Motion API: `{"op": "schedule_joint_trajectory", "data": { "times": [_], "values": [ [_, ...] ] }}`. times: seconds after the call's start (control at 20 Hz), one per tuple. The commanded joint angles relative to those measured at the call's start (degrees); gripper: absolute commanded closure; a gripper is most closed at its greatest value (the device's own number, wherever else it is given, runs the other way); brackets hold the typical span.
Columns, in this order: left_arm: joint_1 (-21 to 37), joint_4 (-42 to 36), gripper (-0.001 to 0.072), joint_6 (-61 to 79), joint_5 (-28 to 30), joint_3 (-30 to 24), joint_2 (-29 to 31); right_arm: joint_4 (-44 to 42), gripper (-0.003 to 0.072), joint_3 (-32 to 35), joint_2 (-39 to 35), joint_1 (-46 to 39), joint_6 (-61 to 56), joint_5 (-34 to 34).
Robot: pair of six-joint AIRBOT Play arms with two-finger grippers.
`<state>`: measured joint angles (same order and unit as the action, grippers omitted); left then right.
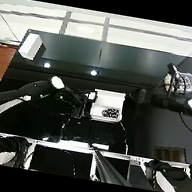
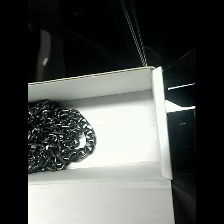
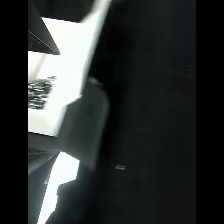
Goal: Fold the box and place the chain.
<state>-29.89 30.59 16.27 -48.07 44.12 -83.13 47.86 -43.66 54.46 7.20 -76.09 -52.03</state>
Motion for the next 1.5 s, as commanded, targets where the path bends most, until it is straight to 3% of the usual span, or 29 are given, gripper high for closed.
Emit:
{"op": "schedule_joint_trajectory", "data": {
  "times": [0.0, 0.2, 0.4, 0.5, 0.65, 0.95, 1.45],
  "values": [
    [-0.02, 0.09, 0.0312, -0.17, 0.28, 0.04, -0.04, 0.02, -0.0030, -7.37, 10.62, 2.58, 2.14, 5.01],
    [-0.02, 0.07, 0.0312, -0.20, 0.28, 0.04, -0.04, 0.22, -0.0031, -10.82, 18.64, 5.99, 10.97, 4.09],
    [-0.02, 0.09, 0.0312, -0.17, 0.26, 0.04, -0.04, 2.93, -0.0031, -12.96, 14.82, 6.49, 35.32, -12.39],
    [-0.02, 0.09, 0.0312, -0.20, 0.26, 0.04, -0.04, 5.81, -0.0031, -13.29, 10.75, 6.49, 43.41, -17.31],
    [0.00, 0.07, 0.0312, -0.20, 0.26, 0.04, -0.04, 4.63, -0.0030, -11.80, 9.01, 6.86, 45.44, -16.13],
    [-0.02, 0.09, 0.0312, -0.17, 0.26, 0.04, -0.04, 4.11, -0.0030, -2.69, 9.03, 10.40, 55.45, -10.08],
    [-0.02, 0.09, 0.0312, -0.17, 0.26, 0.04, -0.04, -0.52, -0.0030, -1.79, 9.03, 11.26, 57.53, -11.82]
  ]
}}
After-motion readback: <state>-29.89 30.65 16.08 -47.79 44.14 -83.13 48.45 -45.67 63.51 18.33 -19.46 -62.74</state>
